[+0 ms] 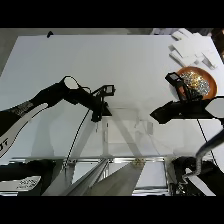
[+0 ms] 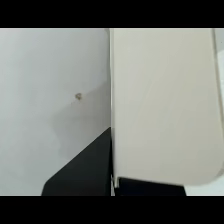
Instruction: Fold the box and place the chain.
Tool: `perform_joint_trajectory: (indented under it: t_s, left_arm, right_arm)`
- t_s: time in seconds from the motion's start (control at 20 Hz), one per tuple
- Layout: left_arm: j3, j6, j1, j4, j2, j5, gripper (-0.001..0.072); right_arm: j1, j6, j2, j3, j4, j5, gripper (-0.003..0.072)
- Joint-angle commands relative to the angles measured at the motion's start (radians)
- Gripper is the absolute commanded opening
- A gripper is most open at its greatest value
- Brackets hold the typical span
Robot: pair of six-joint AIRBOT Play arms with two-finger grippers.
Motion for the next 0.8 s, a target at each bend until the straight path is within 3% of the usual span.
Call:
perform_joint_trajectory:
  t_s: [0.0, 0.25, 0.5, 0.75]
  left_arm:
    - [0.014, 0.06, -0.039, 0.017, -0.001, 0.08, 0.0004]
    - [0.014, 0.059, -0.039, -0.105, -0.02, 0.206, 0.0006]
    - [0.014, 0.063, -0.039, -0.097, -0.071, 0.206, 0.0006]
    - [0.015, 0.036, -0.04, -0.056, -0.056, 0.206, 0.0003]
  right_arm:
    - [0.001, 0.023, 0.015, 0.036, -0.104, 0.1, 0.0459]
    - [0.001, 0.022, 0.028, 0.036, -0.108, 0.078, 0.0436]
    - [0.001, 0.021, 0.028, 0.035, -0.106, 0.041, 0.0436]
    - [0.001, 0.018, 0.028, 0.035, -0.106, 0.032, 0.0436]
